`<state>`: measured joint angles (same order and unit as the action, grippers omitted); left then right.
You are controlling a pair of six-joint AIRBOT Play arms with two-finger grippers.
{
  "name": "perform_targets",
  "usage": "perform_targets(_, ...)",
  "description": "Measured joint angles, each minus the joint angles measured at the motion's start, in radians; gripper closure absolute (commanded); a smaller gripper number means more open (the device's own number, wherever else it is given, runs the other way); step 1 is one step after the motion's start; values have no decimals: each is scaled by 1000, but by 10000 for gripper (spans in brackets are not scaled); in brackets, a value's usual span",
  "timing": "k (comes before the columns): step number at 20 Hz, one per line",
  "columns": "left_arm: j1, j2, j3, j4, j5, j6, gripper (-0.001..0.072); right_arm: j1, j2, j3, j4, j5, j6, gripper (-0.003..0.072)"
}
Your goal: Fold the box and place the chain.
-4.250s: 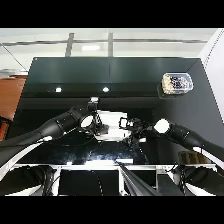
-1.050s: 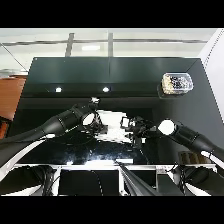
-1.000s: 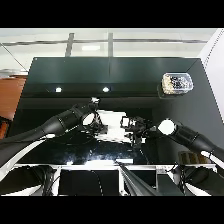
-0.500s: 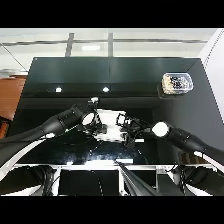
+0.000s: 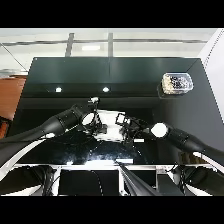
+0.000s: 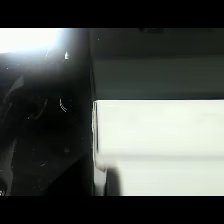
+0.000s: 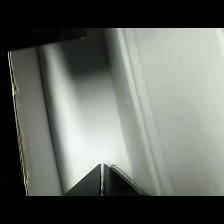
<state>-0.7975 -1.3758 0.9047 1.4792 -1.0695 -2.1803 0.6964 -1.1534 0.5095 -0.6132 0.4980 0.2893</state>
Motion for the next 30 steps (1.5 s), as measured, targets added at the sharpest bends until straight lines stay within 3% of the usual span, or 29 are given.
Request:
perform_targets(4,0,0,0,0,-7,1,682,-131,106,2,-110,105,312,663)
perform_targets(9,0,0,0,5,-12,6,682,-439,264,7,-221,343,867,664)
perform_targets(13,0,0,0,8,-11,8,682,-572,295,-81,-307,487,1145,663)
perform_targets(16,0,0,0,8,-8,8,682,-582,298,-174,-270,500,1235,663)
perform_targets(23,0,0,0,8,-8,8,682,-414,240,-246,-110,334,1278,654)
perform_targets(24,0,0,0,8,-8,8,682,-390,222,-249,-69,314,1257,529)
perform_targets(26,0,0,0,8,-8,8,682,-360,201,-249,8,285,1195,506)
perform_targets(27,0,0,0,7,-8,8,682,-350,193,-246,37,275,1165,249)
perform_targets(28,0,0,0,6,-8,8,682,-343,189,-238,62,274,1138,72)
perform_targets(30,0,0,0,5,-8,8,682,-334,182,-212,95,298,1091,59)
